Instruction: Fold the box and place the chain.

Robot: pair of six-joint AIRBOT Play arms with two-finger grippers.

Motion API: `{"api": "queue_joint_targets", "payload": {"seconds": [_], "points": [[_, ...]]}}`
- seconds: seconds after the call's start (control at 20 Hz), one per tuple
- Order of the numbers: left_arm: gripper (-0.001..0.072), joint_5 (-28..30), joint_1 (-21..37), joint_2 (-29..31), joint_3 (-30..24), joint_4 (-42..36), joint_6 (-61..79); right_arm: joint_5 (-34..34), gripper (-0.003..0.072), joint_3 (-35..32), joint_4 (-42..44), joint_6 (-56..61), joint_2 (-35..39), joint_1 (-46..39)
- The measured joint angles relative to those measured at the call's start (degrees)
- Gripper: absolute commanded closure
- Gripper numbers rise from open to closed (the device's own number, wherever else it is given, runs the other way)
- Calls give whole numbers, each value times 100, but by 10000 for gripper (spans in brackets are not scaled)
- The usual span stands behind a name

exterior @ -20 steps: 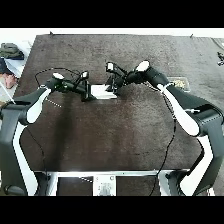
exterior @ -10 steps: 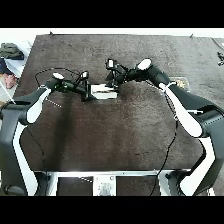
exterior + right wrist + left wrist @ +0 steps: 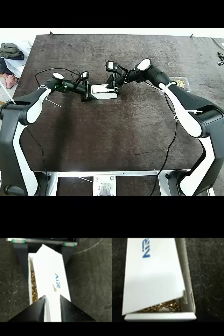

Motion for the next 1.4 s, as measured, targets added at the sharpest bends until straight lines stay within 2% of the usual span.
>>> {"api": "queue_joint_targets", "payload": {"seconds": [0.45,0.9,1.1,1.15,1.2,1.25,1.4], "points": [[364,-28,-2,0,0,9,15,334,454,-4,-146,236,-144,11],[365,-35,-9,0,-2,9,20,1012,453,-7,-181,341,-184,-7],[365,2,-7,0,-2,-4,-2,1191,455,-9,190,358,-184,-127],[365,2,-7,0,-2,-4,-2,1193,497,-7,431,361,-181,-186],[365,2,-7,0,-2,-4,-2,1193,658,-7,625,380,-179,-243],[365,2,-7,0,-2,-4,-2,1196,691,-7,807,420,-179,-299],[365,2,-7,0,-2,-4,-2,1193,690,-4,1005,645,-197,-367]]}}
